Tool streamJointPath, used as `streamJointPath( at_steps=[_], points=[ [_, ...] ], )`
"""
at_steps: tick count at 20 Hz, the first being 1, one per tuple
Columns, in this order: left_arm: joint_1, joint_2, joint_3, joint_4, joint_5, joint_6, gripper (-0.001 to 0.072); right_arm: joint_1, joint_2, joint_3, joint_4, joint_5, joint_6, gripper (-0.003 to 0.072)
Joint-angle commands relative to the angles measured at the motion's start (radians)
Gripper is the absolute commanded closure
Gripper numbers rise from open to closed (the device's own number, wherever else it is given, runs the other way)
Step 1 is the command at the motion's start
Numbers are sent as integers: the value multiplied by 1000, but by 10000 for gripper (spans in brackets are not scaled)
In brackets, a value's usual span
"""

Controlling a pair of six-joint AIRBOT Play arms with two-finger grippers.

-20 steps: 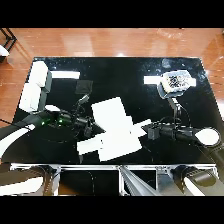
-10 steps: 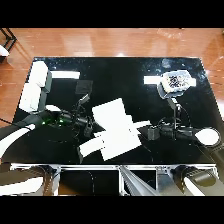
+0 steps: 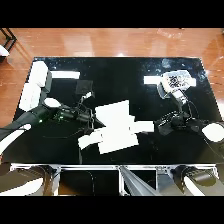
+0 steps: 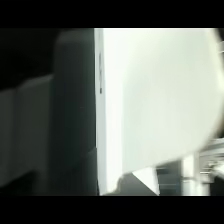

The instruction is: Fold the box and place the chain.

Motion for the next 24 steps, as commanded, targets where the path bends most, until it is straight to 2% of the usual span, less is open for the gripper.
streamJointPath(
  at_steps=[1,2,3,4,6,9,12,14,22,24],
  points=[
    [-88,92,10,98,162,75,693,-5,1,14,-98,3,-1,351],
    [-121,114,6,130,166,89,693,-5,1,14,-98,21,-2,255],
    [-156,140,-8,170,187,89,694,-5,1,13,-97,47,-19,83],
    [-184,165,-36,180,230,89,694,-5,1,13,-97,68,-52,-17],
    [-208,216,-111,145,296,88,694,-5,1,13,-59,118,-141,-20],
    [-206,254,-206,119,364,131,690,-5,1,-7,89,152,-417,-20],
    [-202,230,-220,120,448,148,689,-5,0,-83,243,112,-661,-20],
    [-202,197,-219,119,515,143,689,-5,0,-129,274,90,-714,-19],
    [-203,155,-211,153,524,141,687,-5,0,-163,271,89,-774,-19],
    [-202,148,-179,200,478,141,688,-5,0,-163,274,89,-776,-19]
  ],
)
